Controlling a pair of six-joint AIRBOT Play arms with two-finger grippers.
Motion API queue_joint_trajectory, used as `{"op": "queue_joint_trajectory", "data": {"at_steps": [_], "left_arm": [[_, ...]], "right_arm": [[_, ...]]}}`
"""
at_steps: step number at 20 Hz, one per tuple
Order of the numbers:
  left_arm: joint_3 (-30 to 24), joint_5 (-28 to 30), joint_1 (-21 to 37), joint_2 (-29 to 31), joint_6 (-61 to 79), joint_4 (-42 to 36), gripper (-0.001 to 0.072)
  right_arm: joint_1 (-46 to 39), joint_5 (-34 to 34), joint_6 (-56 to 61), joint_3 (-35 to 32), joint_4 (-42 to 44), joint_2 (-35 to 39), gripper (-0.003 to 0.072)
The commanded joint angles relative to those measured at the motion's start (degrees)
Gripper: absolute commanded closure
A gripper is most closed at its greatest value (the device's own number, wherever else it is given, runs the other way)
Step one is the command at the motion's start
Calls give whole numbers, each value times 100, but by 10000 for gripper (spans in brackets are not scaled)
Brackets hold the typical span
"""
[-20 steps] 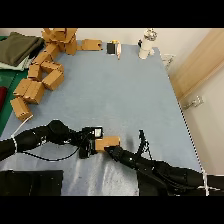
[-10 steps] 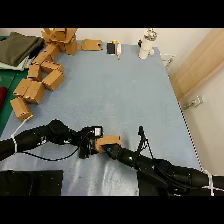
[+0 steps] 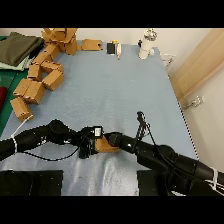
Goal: Fold the box.
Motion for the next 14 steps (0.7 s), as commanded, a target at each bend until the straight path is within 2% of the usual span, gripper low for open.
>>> {"op": "queue_joint_trajectory", "data": {"at_steps": [1, 5, 7, 9, 14], "left_arm": [[2, -2, 2, 0, 2, 2, 246], [2, 11, 2, 0, 2, 2, 246], [2, 4, 2, 0, 2, 2, 246], [2, -7, 2, 0, 2, 0, 246], [2, -9, 4, 0, 0, -44, 247]], "right_arm": [[-566, -2046, -258, 894, -1132, 7, 683], [-1360, -4369, 1123, 1744, -2855, -7, 682], [-1788, -5128, 1480, 1910, -3432, -4, 682], [-2041, -5187, 1475, 1932, -3416, -4, 682], [-2052, -5001, 1504, 1932, -3429, -20, 681]]}}
